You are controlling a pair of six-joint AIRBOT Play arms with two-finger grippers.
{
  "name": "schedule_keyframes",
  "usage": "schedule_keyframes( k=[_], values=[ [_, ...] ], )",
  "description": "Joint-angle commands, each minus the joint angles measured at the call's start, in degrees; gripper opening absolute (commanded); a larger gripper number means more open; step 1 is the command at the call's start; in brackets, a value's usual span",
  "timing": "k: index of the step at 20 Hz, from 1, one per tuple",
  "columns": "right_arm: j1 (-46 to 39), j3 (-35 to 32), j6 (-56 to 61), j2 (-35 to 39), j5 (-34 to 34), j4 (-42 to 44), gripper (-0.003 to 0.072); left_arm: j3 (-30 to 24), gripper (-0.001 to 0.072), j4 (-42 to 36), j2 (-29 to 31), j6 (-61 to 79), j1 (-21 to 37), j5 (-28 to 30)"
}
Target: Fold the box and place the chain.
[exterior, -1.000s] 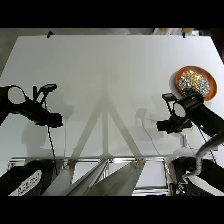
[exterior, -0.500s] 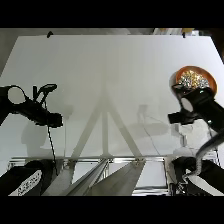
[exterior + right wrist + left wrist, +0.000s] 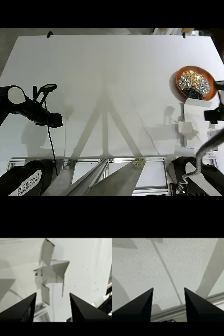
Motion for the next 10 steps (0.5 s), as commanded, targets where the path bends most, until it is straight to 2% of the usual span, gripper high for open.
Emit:
schedule_keyframes(
  k=[1, 6, 9, 10],
  values=[
    [-10.3, 0.1, -4.3, -2.3, -2.8, 0.7, 0.0477, 0.0, 0.0433, 0.0, 0.0, 0.0, 0.0, 0.0],
    [-14.0, 0.0, -5.4, -9.4, -4.5, 1.8, 0.0469, 0.0, 0.0433, 0.0, 0.0, 0.0, 0.0, 0.0],
    [-14.1, 0.0, -3.9, -13.5, -5.4, 0.7, 0.0391, 0.0, 0.0433, 0.0, 0.0, 0.0, 0.0, 0.0],
    [-14.1, 0.0, -2.3, -14.9, -5.5, 0.0, 0.0388, 0.0, 0.0433, 0.0, 0.0, 0.0, 0.0, 0.0]
  ],
)
